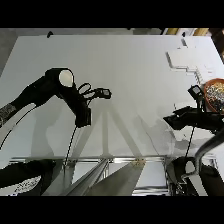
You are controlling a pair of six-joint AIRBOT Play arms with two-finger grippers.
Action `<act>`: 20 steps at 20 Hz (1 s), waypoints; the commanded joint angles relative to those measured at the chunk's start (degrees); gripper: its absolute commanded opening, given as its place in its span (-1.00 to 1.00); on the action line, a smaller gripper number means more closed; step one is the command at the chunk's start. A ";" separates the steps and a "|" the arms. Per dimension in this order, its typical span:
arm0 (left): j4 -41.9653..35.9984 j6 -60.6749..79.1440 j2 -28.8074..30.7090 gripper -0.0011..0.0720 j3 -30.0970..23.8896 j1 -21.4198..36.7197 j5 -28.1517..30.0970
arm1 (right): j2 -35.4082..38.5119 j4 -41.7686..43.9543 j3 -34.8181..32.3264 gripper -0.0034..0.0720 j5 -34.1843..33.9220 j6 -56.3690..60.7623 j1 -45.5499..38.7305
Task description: Fold the box and place the chain.
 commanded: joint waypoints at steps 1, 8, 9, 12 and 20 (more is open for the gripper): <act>0.00 0.00 0.04 -0.95 0.04 0.04 0.00 | 0.04 0.02 0.04 0.94 0.02 0.00 0.07; 0.00 0.00 0.04 -0.95 0.04 0.04 0.00 | 0.04 0.02 0.04 0.94 0.02 0.00 0.07; 0.00 0.00 0.04 -0.95 0.04 0.04 0.00 | 0.04 0.04 0.04 0.94 -0.13 -0.04 0.07; 0.00 0.00 0.04 -0.95 0.04 0.04 0.00 | 0.04 0.15 0.04 0.94 -3.87 0.02 0.07; 0.00 0.00 0.04 -0.95 0.04 0.02 0.00 | -0.83 -11.26 6.58 0.94 -6.34 35.21 -1.77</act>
